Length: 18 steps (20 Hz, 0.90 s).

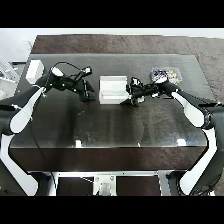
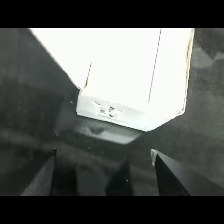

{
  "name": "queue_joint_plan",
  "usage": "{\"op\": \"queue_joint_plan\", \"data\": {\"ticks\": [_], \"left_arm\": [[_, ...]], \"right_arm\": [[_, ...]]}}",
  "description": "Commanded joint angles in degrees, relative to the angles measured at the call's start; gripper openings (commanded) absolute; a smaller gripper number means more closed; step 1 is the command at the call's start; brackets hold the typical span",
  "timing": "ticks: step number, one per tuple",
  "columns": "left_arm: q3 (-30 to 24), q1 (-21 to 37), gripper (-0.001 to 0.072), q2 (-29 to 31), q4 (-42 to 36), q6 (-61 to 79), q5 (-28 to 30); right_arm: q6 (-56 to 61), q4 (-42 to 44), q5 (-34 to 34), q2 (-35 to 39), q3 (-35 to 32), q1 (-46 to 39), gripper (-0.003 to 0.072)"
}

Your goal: Fold the box and place the chain.

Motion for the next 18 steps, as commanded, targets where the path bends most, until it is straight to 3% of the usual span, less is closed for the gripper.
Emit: {"op": "queue_joint_plan", "data": {"ticks": [1,9,13,18], "left_arm": [[-3.8,1.5,0.072,0.0,-12.4,17.7,-0.3],[-4.2,1.6,0.0714,-2.8,-15.8,19.5,-2.1],[-4.2,2.0,0.0714,-5.1,-23.9,25.5,-4.2],[-4.2,2.0,0.0714,-6.4,-24.7,27.7,-4.1]], "right_arm": [[0.0,0.0,0.0,0.0,0.0,0.0,0.0588],[0.0,0.0,0.0,0.0,0.0,0.0,0.0588],[0.0,0.0,0.0,0.0,0.0,0.0,0.0588],[0.0,0.0,0.0,0.0,0.0,0.0,0.0588]]}}
